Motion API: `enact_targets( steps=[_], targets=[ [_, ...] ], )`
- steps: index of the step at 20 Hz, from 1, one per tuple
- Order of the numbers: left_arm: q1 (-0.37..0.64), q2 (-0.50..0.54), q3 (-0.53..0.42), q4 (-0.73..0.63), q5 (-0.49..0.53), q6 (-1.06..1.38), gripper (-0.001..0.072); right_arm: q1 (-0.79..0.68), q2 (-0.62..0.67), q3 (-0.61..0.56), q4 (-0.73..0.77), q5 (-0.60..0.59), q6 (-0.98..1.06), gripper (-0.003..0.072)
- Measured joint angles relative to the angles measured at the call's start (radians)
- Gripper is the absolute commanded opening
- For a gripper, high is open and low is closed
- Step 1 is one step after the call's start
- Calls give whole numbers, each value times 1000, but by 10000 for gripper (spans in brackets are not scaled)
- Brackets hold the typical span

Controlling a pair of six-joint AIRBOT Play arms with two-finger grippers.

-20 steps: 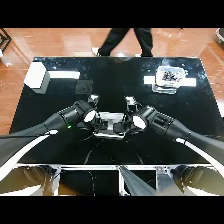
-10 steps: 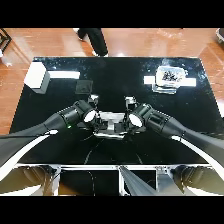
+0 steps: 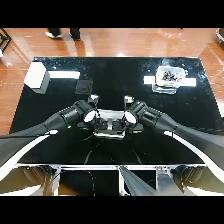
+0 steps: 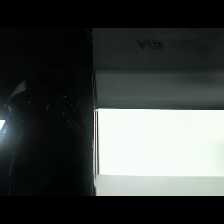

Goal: Fold the box and place the chain.

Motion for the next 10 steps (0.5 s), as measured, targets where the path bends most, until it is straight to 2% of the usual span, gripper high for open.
enact_targets(
  steps=[10],
  targets=[
    [0,0,0,0,9,0,21,0,-27,2,3,-20,15,334]
  ],
)
